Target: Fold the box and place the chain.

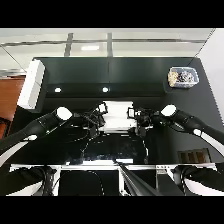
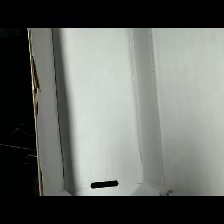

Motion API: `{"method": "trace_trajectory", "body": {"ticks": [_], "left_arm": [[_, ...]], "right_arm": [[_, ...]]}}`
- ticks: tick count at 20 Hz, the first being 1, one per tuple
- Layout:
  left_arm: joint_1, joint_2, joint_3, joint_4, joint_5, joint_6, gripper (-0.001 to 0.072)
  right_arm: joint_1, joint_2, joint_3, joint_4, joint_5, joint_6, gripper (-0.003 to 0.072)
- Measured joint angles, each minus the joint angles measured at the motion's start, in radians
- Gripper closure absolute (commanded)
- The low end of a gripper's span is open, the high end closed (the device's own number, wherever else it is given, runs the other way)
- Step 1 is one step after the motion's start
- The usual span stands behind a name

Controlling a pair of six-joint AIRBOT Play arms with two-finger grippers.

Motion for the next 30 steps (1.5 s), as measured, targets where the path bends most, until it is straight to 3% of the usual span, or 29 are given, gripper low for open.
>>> {"method": "trace_trajectory", "body": {"ticks": [1, 2, 3, 4, 5, 7, 8, 9, 10, 13, 16, 20, 23, 27, 30], "left_arm": [[0.000, -0.004, 0.000, -0.002, 0.001, 0.000, 0.0455], [0.000, -0.007, 0.000, -0.005, 0.001, 0.000, 0.0318], [0.000, -0.009, 0.000, -0.005, 0.004, -0.001, 0.0323], [0.000, -0.010, 0.000, -0.005, 0.007, -0.002, 0.0522], [0.000, -0.012, 0.000, -0.006, 0.006, -0.001, 0.0667], [0.000, -0.013, 0.000, -0.008, -0.001, 0.003, 0.0299], [0.000, -0.013, 0.001, -0.009, 0.001, 0.002, 0.0280], [0.001, -0.013, 0.001, -0.010, 0.003, -0.005, 0.0440], [0.003, -0.013, 0.002, -0.008, 0.000, -0.004, 0.0689], [0.028, 0.008, 0.024, 0.014, -0.077, -0.039, 0.0683], [0.094, 0.068, 0.058, 0.126, -0.176, -0.220, 0.0683], [0.253, 0.169, 0.079, 0.352, -0.331, -0.530, 0.0683], [0.406, 0.183, 0.079, 0.452, -0.422, -0.882, 0.0683], [0.598, 0.108, 0.045, 0.374, -0.548, -1.116, 0.0684], [0.638, 0.022, 0.013, 0.241, -0.575, -1.139, 0.0684]], "right_arm": [[0.000, 0.000, 0.000, 0.000, 0.000, 0.000, 0.0560], [0.000, 0.000, 0.000, 0.000, 0.000, 0.000, 0.0560], [0.000, 0.000, 0.000, -0.001, 0.000, -0.002, 0.0560], [0.000, 0.000, 0.000, 0.000, 0.000, -0.001, 0.0560], [0.000, 0.000, 0.000, 0.000, 0.001, -0.002, 0.0560], [0.000, 0.000, 0.000, 0.000, 0.000, 0.000, 0.0560], [0.000, 0.000, 0.000, 0.000, 0.000, 0.000, 0.0560], [0.000, 0.000, 0.000, 0.000, 0.000, -0.001, 0.0560], [0.000, 0.000, 0.000, 0.000, 0.001, -0.001, 0.0560], [0.000, 0.000, 0.000, 0.000, 0.000, 0.001, 0.0560], [0.000, 0.000, 0.000, 0.000, 0.000, 0.001, 0.0560], [0.000, 0.000, 0.000, 0.000, 0.000, 0.000, 0.0560], [0.000, 0.000, 0.000, 0.000, 0.000, 0.000, 0.0560], [0.000, 0.000, 0.000, 0.000, 0.000, 0.000, 0.0560], [0.000, 0.000, 0.000, 0.000, 0.000, 0.000, 0.0560]]}}
